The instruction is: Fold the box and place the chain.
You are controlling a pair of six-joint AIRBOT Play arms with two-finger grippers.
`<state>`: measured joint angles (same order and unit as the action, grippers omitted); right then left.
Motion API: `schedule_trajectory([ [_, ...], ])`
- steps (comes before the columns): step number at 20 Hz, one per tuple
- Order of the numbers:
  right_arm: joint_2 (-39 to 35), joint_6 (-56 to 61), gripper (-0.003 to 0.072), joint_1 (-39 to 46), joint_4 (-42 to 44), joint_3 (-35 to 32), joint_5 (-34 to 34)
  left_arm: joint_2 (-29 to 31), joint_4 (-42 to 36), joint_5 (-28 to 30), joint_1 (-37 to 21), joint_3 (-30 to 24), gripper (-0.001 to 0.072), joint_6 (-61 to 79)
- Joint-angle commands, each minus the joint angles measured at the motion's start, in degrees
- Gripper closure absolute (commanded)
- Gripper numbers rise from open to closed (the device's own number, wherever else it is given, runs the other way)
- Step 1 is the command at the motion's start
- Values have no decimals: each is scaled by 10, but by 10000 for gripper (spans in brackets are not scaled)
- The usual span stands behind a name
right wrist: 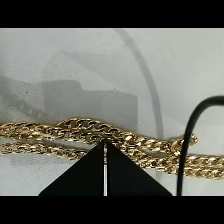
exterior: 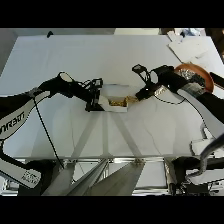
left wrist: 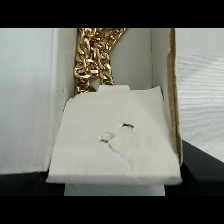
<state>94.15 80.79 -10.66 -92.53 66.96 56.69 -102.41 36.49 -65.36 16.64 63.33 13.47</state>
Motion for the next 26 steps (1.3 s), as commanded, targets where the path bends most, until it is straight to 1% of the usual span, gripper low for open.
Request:
schedule_trajectory([
  [1, -5, -2, 674, 0, -2, 0, 15, 0, 0, 0, 0, 0, 499, 0],
  [6, -89, -6, 675, 0, -3, 0, 4, 0, 0, 0, 0, 0, 499, 0],
  [9, -128, -75, 677, 0, -1, 0, 5, 0, 0, 0, 0, 0, 499, 0],
  [10, -130, -109, 664, 0, 2, 0, 14, 0, 0, 0, 0, 0, 499, 0],
  [11, -129, -129, 507, 0, 2, 0, 22, 0, 0, 0, 0, 0, 499, 0],
  [12, -128, -141, 273, 0, -1, -1, 24, 0, 0, 0, 0, 0, 499, 0],
  [13, -125, -147, 229, 0, 0, -1, 24, 0, 0, 0, 0, 0, 499, 0],
  [14, -121, -153, 225, 0, 0, -1, 24, 0, 0, 0, 0, 0, 499, 0],
  [15, -113, -153, 204, 0, 3, -1, 26, 0, 0, 0, 0, 0, 499, 0],
  [16, -102, -153, 154, 0, 8, -1, 33, 0, 0, 0, 0, 0, 499, 0],
  [18, -73, -140, 136, 0, 18, -1, 42, 0, 0, 0, 0, 0, 499, 0],
  [21, -26, -68, 133, 0, 15, -1, 24, 0, 0, 0, 0, 0, 499, 0],
  [24, 10, -39, 135, 0, 17, -1, 16, 0, 0, 0, 0, 0, 499, 0],
  [25, 19, -40, 166, 0, 17, -1, 23, 0, 0, 0, 0, 0, 499, 0],
  [26, 23, -46, 279, 0, 17, -1, 27, 0, 0, 0, 0, 0, 499, 0],
])
